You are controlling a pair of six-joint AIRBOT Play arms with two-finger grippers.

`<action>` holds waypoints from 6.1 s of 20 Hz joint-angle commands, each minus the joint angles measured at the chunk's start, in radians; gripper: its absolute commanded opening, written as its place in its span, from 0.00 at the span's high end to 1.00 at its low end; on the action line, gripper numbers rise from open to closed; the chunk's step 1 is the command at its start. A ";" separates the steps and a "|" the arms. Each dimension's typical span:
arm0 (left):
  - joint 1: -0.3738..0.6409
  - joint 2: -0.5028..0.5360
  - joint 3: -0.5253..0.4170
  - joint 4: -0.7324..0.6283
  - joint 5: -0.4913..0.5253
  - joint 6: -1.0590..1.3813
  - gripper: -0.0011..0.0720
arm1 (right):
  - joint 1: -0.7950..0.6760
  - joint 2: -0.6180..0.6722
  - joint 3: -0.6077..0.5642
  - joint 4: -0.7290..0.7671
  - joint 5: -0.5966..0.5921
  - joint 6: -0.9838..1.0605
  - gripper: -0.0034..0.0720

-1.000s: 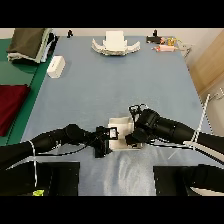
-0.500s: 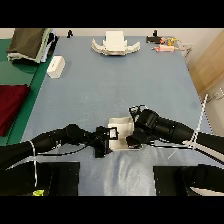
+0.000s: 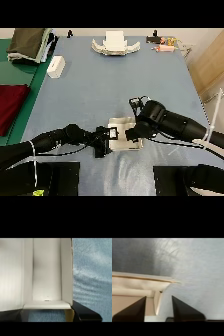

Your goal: Fold the box.

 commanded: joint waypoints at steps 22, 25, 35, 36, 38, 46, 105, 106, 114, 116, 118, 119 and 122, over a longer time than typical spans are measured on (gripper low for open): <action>0.000 0.000 0.001 0.000 0.000 0.000 0.35 | -0.817 -0.373 -0.006 1.166 -0.232 -1.270 0.96; 0.000 0.000 0.001 0.000 0.000 0.000 0.35 | -0.817 -0.361 -0.006 1.160 -0.257 -1.307 0.95; 0.000 0.000 0.001 0.000 0.000 0.000 0.35 | -0.527 -0.089 -0.025 0.814 0.086 -1.359 0.95; 0.000 0.000 0.001 0.000 0.000 0.000 0.35 | -0.487 -0.062 -0.038 0.800 0.129 -1.372 0.95; 0.000 0.000 0.001 0.000 0.000 0.000 0.35 | -0.410 -0.008 -0.074 0.766 0.212 -1.385 0.95; 0.000 0.000 0.001 0.000 0.000 0.000 0.35 | -0.204 0.251 -0.321 0.620 0.535 -1.407 0.95; 0.000 0.000 0.001 0.000 0.000 0.000 0.35 | -0.047 0.309 -0.315 0.393 0.635 -1.657 0.27; 0.000 0.000 0.001 0.000 0.000 0.000 0.35 | -0.047 0.311 -0.310 0.393 0.636 -1.657 0.27; 0.000 0.000 0.001 0.000 0.000 0.000 0.35 | -0.047 0.304 -0.299 0.391 0.628 -1.657 0.52; 0.000 0.000 0.001 0.000 0.000 0.000 0.35 | -0.047 0.287 -0.299 0.390 0.628 -1.657 0.52; 0.000 0.000 0.001 0.000 0.000 0.000 0.35 | -0.047 0.265 -0.299 0.393 0.617 -1.656 0.52; 0.000 0.000 0.001 0.000 0.000 0.000 0.35 | -0.047 0.256 -0.299 0.393 0.603 -1.656 0.52; 0.000 0.000 0.001 0.000 0.000 0.000 0.35 | -0.047 0.247 -0.299 0.401 0.568 -1.655 0.52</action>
